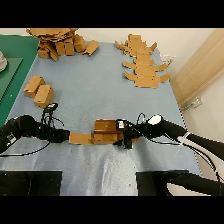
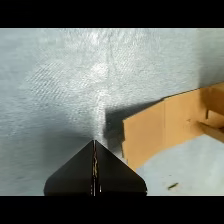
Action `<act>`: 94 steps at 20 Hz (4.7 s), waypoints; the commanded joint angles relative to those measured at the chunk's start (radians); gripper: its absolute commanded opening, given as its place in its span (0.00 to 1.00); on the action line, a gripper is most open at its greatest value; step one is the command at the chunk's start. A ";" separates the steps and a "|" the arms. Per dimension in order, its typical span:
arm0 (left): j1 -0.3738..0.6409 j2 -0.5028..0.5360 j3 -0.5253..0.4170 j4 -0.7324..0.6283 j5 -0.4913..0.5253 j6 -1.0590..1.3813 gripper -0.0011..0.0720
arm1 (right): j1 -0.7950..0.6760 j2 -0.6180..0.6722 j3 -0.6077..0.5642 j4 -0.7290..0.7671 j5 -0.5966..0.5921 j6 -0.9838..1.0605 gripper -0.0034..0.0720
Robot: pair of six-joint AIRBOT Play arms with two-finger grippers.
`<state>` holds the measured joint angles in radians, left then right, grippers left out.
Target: Fold the box.
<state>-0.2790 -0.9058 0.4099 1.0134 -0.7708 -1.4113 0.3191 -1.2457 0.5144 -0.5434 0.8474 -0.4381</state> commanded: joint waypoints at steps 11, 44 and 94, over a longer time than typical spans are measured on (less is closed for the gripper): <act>-0.007 -0.114 -0.011 -0.546 0.018 0.328 0.03 | 0.000 -0.001 -0.001 0.001 0.000 0.000 0.66; -0.119 -0.162 -0.020 -0.877 0.031 0.421 0.87 | 0.000 -0.001 -0.001 0.000 0.000 0.000 0.66; -0.718 -0.509 0.603 0.536 -0.200 -1.242 0.81 | 0.000 -0.001 -0.001 0.001 -0.025 0.000 0.66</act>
<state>-0.9936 -1.3949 1.0016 1.5406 -0.9688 -2.6659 0.3202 -1.2465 0.5137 -0.5430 0.8326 -0.4381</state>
